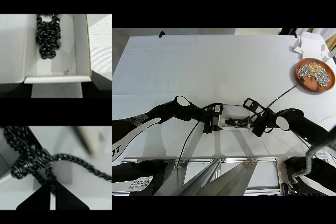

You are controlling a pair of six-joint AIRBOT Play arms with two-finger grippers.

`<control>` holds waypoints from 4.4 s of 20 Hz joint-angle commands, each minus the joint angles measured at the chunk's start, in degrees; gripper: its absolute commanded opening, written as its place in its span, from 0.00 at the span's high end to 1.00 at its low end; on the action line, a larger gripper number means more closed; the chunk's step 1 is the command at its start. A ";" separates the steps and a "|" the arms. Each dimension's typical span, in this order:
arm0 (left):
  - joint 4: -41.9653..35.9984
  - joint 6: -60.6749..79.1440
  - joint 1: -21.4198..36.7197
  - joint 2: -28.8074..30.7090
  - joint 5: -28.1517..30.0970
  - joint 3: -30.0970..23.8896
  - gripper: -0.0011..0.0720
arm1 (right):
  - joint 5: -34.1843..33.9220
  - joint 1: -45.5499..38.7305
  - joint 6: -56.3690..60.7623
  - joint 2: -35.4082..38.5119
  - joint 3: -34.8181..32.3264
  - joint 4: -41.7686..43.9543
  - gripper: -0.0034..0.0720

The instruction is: Fold the box and place the chain.

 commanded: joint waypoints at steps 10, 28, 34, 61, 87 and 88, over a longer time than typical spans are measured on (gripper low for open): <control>0.02 0.00 0.07 0.04 0.02 0.02 0.70 | 0.33 -0.02 1.05 29.99 0.20 5.25 0.93; 0.02 0.00 0.07 0.04 0.02 0.02 0.70 | -0.87 1.70 -19.98 9.07 6.95 40.54 0.93; 0.02 0.00 0.07 0.04 0.00 0.02 0.70 | 1.18 1.70 -19.89 -2.27 6.95 38.01 0.92; 0.02 0.00 0.07 0.04 0.00 0.02 0.70 | 5.60 -12.24 -23.56 -3.72 6.97 4.70 0.51; 0.02 0.00 0.07 0.04 0.02 0.02 0.70 | -1.62 -11.69 -35.52 -11.89 6.82 5.92 0.67; 0.02 0.00 0.07 0.04 0.00 0.02 0.70 | -0.92 -11.69 -35.52 -12.52 6.82 5.92 0.67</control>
